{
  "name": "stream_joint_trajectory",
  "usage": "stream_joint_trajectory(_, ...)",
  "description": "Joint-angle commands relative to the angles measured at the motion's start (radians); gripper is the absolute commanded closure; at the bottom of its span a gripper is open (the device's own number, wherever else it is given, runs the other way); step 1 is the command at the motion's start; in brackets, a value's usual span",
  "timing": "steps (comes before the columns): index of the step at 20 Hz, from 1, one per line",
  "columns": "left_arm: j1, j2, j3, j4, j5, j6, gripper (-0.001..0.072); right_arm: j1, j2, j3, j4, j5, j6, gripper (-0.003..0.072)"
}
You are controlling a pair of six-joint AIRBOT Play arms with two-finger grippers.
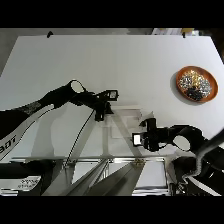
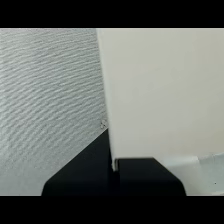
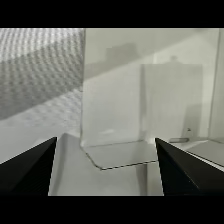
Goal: Fold the box and place the chain.
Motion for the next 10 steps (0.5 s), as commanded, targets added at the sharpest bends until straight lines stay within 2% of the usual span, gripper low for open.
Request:
stream_joint_trajectory(1,0.000,0.001,0.001,0.000,0.000,0.000,0.0697,0.012,-0.011,-0.037,-0.016,-0.138,-0.007,-0.0004)
stream_joint_trajectory(6,0.000,0.001,0.001,0.000,0.000,0.000,0.0697,0.003,-0.015,-0.035,-0.030,-0.208,-0.007,-0.0003)
stream_joint_trajectory(10,0.000,0.001,0.001,0.000,0.000,0.000,0.0697,-0.075,0.007,0.026,-0.021,-0.102,-0.007,0.0002)
